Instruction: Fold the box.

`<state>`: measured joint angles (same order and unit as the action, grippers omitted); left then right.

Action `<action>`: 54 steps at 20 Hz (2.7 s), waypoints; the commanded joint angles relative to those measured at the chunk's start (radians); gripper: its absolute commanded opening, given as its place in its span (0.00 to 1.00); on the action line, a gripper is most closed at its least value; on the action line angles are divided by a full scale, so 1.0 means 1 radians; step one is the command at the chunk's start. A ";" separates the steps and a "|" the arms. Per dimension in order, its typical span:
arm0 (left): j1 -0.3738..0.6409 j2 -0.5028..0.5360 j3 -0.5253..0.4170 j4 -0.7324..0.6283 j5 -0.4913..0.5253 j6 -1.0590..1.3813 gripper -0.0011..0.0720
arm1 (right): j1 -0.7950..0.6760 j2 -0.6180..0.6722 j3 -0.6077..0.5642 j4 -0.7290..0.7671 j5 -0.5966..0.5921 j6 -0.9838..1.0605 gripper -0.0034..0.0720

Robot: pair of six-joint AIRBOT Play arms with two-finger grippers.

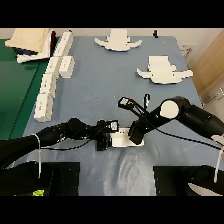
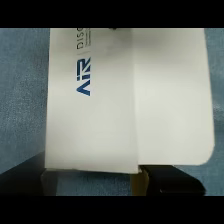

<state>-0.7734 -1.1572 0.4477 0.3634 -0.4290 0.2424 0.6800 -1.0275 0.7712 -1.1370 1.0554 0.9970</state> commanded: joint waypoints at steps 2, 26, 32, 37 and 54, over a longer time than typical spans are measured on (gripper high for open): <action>0.000 0.000 0.000 0.000 0.000 0.000 0.73 | 0.085 0.051 -0.066 -0.092 -0.136 -0.004 0.05; 0.000 0.000 0.000 0.000 0.000 0.000 0.73 | 0.249 0.225 -0.284 -0.335 -0.467 -0.311 0.74; 0.000 0.000 0.000 0.000 0.000 0.000 0.73 | 0.249 0.205 -0.284 -0.363 -0.474 -0.327 0.74; 0.000 0.000 0.000 0.000 0.000 0.000 0.73 | 0.249 0.208 -0.284 -0.364 -0.480 -0.389 0.74; 0.000 0.000 0.000 0.000 0.000 0.000 0.73 | 0.249 0.303 -0.283 -0.359 -0.491 -0.388 0.74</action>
<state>-0.7731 -1.1572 0.4477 0.3634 -0.4286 0.2428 0.9287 -0.7563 0.4873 -1.4998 0.5648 0.6079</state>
